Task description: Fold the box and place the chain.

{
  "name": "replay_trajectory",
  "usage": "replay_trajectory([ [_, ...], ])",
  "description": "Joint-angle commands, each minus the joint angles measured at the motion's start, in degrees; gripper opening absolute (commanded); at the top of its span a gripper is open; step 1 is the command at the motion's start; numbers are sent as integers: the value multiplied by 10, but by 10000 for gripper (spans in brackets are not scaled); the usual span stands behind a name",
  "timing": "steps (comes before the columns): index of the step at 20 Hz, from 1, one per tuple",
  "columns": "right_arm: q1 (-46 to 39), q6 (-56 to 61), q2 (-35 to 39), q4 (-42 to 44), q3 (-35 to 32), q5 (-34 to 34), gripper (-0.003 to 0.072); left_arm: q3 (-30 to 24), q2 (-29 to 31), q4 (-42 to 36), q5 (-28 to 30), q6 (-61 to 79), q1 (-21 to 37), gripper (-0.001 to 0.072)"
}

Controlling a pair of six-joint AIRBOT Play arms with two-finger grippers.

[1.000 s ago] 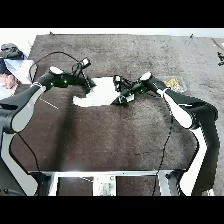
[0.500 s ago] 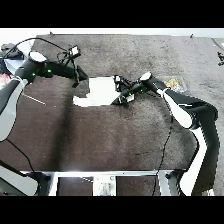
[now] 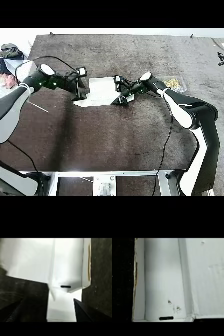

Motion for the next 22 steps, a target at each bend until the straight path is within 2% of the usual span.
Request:
replay_trajectory([
  [1,0,0,0,0,0,0,376,-30,-3,18,43,22,-23,673],
  [3,0,0,0,0,0,0,376,-31,-12,19,48,19,-27,650],
  [4,0,0,0,0,0,0,376,-31,-16,17,47,19,-27,552],
  [5,0,0,0,0,0,0,376,-31,-19,17,48,15,-27,519],
  [8,0,0,0,0,0,0,377,-30,-20,17,47,7,-27,517],
  [10,0,0,0,0,0,0,376,-30,-20,15,47,7,-27,285],
  [14,0,0,0,0,0,0,376,-30,-20,-13,45,7,-27,283],
  [16,0,0,0,0,0,0,376,-30,-20,-36,38,17,-27,142],
  [22,0,0,0,0,0,0,376,-30,-31,-86,30,38,-27,143],
])
